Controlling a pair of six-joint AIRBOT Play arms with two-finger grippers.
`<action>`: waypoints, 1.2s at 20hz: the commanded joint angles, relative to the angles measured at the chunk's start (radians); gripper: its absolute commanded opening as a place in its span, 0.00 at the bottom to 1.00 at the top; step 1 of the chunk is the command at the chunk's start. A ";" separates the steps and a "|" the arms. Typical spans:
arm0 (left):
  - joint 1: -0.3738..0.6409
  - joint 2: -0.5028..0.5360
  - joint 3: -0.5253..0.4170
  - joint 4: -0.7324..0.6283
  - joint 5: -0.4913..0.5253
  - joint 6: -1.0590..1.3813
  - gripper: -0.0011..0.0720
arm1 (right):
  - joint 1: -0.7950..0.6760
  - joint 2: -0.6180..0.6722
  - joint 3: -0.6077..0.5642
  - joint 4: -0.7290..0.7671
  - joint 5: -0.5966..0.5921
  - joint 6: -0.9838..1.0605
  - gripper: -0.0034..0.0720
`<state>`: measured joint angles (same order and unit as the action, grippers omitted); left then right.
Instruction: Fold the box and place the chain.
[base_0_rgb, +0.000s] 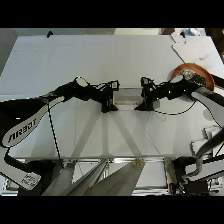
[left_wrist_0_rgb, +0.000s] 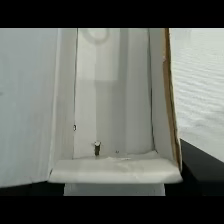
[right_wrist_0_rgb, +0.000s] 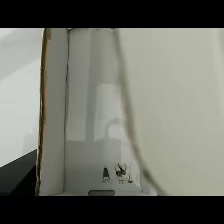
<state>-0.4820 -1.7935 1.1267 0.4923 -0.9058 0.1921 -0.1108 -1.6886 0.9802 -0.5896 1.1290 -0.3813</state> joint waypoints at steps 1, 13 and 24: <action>0.000 0.000 0.000 0.002 -0.006 0.002 0.23 | -0.019 0.043 0.000 -0.023 -0.007 0.000 0.97; 0.000 0.000 0.000 0.002 -0.006 0.002 0.23 | -0.119 0.354 0.000 -0.147 0.140 0.168 0.07; 0.000 0.000 0.000 0.002 -0.007 0.002 0.23 | 0.147 0.257 0.000 -0.105 -0.426 0.256 0.06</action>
<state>-0.4820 -1.7939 1.1267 0.4938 -0.9127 0.1940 -0.0078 -1.3861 0.9794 -0.6994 0.9043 -0.1848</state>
